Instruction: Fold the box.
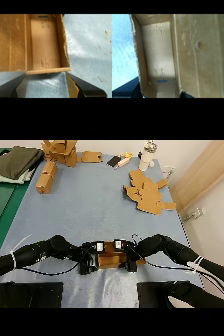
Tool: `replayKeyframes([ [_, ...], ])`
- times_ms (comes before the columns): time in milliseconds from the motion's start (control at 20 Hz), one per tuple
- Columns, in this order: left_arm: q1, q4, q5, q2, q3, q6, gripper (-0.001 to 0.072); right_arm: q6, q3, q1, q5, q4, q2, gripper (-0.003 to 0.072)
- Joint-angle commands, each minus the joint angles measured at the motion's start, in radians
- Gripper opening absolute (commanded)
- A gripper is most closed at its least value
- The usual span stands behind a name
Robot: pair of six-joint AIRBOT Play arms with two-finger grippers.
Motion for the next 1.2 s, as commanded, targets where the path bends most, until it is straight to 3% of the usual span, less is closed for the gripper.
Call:
replayKeyframes([
  [0, -0.003, 0.001, 0.005, -0.015, 0.009, -0.023, 0.0698, 0.000, 0.000, 0.000, 0.000, 0.000, -0.001, 0.0518],
  [300, -0.063, 0.000, 0.026, -0.031, 0.012, -0.024, 0.0698, 0.000, 0.000, 0.000, 0.000, 0.000, -0.001, 0.0518],
  [500, -0.079, -0.021, 0.134, -0.045, 0.020, -0.098, 0.0697, 0.000, 0.000, 0.000, 0.000, 0.000, -0.001, 0.0518],
  [650, -0.080, -0.016, 0.111, -0.045, 0.019, -0.101, 0.0693, 0.000, 0.000, 0.000, 0.000, 0.000, -0.001, 0.0518],
  [700, -0.080, -0.010, 0.103, -0.045, 0.019, -0.101, 0.0554, 0.000, 0.000, 0.000, 0.000, 0.000, -0.001, 0.0517],
  [750, -0.080, -0.005, 0.098, -0.045, 0.019, -0.100, 0.0510, 0.000, 0.000, 0.000, 0.000, 0.000, -0.001, 0.0518],
  [1150, -0.080, 0.016, 0.111, -0.047, 0.019, -0.096, 0.0511, 0.000, 0.000, 0.000, 0.000, 0.000, -0.001, 0.0518],
])
